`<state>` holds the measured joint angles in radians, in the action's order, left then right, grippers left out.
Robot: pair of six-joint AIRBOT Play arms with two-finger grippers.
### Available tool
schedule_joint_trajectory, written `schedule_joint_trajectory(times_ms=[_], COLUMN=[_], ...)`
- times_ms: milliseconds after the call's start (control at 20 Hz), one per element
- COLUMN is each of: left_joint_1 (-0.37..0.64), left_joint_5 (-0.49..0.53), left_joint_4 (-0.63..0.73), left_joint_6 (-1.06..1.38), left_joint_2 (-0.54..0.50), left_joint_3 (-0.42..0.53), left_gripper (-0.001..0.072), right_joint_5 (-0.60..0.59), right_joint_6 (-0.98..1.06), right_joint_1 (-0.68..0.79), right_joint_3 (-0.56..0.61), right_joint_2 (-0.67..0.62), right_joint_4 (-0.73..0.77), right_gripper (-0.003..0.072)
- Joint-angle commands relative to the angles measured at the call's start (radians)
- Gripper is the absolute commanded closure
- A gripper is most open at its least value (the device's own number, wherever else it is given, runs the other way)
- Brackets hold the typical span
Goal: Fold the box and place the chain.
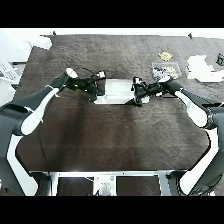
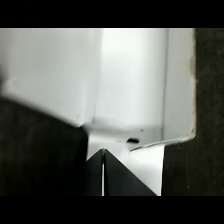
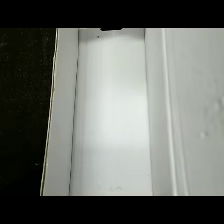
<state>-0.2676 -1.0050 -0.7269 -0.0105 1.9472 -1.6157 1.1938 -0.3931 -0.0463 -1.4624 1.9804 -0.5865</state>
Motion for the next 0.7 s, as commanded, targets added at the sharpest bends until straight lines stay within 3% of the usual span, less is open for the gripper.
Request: schedule_joint_trajectory(times_ms=[0, 100, 250, 500, 650], left_joint_1=[0.084, 0.13, 0.167, 0.213, 0.257], left_joint_5=[-0.066, -0.095, -0.134, -0.107, -0.133], left_joint_4=[0.14, 0.211, 0.19, -0.039, -0.067], left_joint_6=[-0.019, -0.069, -0.275, -0.71, -0.871], left_joint_2=[-0.019, -0.039, -0.085, -0.142, -0.142], left_joint_3=[-0.001, -0.001, 0.001, 0.008, 0.037], left_gripper=[0.0689, 0.069, 0.0691, 0.0692, 0.0692], right_joint_5=[0.001, 0.001, 0.001, 0.001, 0.001], right_joint_6=[0.0, 0.0, 0.0, 0.0, 0.0], right_joint_1=[0.0, 0.0, 0.0, 0.0, 0.0], right_joint_3=[-0.001, -0.001, -0.001, -0.001, -0.001], right_joint_2=[0.0, 0.0, 0.0, 0.0, 0.0], right_joint_4=[-0.001, -0.001, 0.0, 0.0, -0.001], right_gripper=[0.0115, 0.0116, 0.0115, 0.0115, 0.0115])
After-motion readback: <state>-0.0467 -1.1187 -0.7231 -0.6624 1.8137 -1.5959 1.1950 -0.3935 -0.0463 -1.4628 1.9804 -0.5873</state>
